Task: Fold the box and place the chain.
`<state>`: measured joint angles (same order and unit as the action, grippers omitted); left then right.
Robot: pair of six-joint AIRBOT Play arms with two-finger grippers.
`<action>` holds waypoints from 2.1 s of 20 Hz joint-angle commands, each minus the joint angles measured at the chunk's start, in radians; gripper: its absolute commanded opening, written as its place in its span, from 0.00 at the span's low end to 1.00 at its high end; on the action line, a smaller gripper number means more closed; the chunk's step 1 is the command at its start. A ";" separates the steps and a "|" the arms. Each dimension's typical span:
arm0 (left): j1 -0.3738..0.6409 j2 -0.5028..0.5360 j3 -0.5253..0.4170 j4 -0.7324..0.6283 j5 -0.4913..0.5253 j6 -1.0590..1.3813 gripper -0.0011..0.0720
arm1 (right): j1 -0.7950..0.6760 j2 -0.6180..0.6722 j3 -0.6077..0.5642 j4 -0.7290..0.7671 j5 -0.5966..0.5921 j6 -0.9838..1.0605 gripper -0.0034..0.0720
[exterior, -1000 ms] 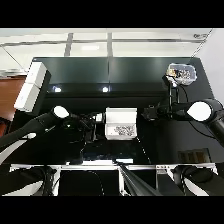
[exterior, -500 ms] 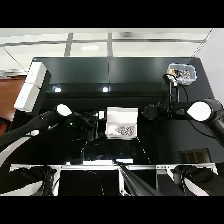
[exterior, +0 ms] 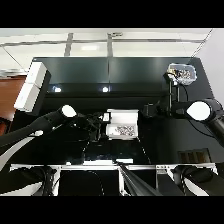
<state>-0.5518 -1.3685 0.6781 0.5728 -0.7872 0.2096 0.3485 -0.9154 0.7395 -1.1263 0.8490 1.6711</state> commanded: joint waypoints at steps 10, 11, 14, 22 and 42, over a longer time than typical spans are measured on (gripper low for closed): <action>-0.009 -0.001 0.001 0.019 0.021 -0.009 0.62 | -0.013 -0.217 0.074 0.257 -0.101 -0.354 1.00; -0.008 -0.001 0.001 0.019 0.021 -0.009 0.62 | -0.024 -0.208 0.108 0.238 -0.040 -0.358 1.00; -0.009 -0.001 0.001 0.018 0.021 -0.009 0.62 | -0.055 -0.180 0.190 0.162 0.127 -0.359 1.00; -0.009 -0.001 0.001 0.018 0.021 -0.009 0.62 | -0.205 -0.119 0.221 0.063 0.260 -0.359 1.00; -0.008 0.004 0.001 0.016 -0.008 -0.010 1.00 | -0.158 -0.264 0.221 0.131 0.084 -0.441 1.00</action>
<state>-0.5598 -1.3678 0.6785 0.5896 -0.7734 0.1997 0.2039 -1.1755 0.9596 -0.9913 0.9195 1.2331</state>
